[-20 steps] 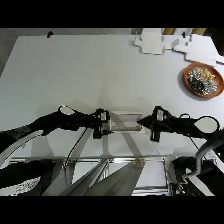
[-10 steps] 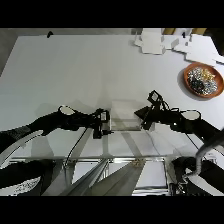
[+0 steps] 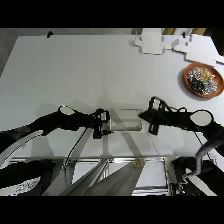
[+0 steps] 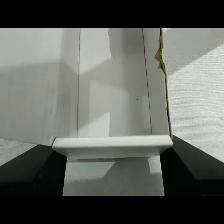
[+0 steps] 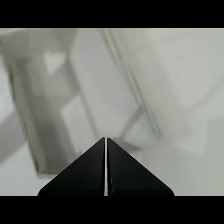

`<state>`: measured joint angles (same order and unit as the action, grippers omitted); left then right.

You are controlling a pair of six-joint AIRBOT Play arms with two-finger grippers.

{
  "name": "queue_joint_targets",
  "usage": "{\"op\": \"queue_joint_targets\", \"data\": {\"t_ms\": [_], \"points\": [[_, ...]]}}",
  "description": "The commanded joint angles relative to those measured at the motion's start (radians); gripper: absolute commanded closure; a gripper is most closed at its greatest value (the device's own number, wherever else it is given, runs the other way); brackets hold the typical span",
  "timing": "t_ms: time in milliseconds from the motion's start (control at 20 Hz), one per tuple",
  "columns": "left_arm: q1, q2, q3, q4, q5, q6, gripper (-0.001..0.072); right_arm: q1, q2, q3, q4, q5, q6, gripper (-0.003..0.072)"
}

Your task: Fold the box and place the chain.

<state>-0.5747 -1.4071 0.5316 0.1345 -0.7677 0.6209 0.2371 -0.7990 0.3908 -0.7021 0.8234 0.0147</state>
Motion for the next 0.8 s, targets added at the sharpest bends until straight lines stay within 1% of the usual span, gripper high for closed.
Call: {"op": "queue_joint_targets", "data": {"t_ms": [0, 50, 150, 200, 400, 500, 650, 750], "points": [[0.0, 0.0, 0.0, 0.0, 0.0, 0.0, 0.0454, 0.0, 0.038, 0.012, -0.402, 0.105, 0.037, 0.0664], [0.0, 0.0, 0.0, 0.0, 0.0, 0.0, 0.0454, 0.0, 0.014, 0.012, -0.412, 0.095, 0.023, 0.0659], [0.0, 0.0, 0.0, 0.0, 0.0, 0.0, 0.0454, 0.0, -0.049, 0.012, -0.369, 0.068, -0.045, 0.0508], [0.0, 0.0, 0.0, 0.0, 0.0, 0.0, 0.0454, 0.0, -0.079, 0.012, -0.335, 0.063, -0.085, 0.0494], [0.0, 0.0, 0.0, 0.0, 0.0, 0.0, 0.0454, 0.0, -0.162, 0.012, -0.191, 0.049, -0.22, 0.0497], [0.0, 0.0, 0.0, 0.0, 0.0, 0.0, 0.0454, 0.0, -0.184, 0.012, -0.122, 0.048, -0.26, 0.0503], [0.0, 0.0, 0.0, 0.0, 0.0, 0.0, 0.0454, 0.0, -0.209, 0.012, -0.063, 0.048, -0.287, 0.0506], [0.0, 0.0, 0.0, 0.0, 0.0, 0.0, 0.0454, 0.001, -0.212, 0.012, -0.019, 0.044, -0.308, 0.053]]}}
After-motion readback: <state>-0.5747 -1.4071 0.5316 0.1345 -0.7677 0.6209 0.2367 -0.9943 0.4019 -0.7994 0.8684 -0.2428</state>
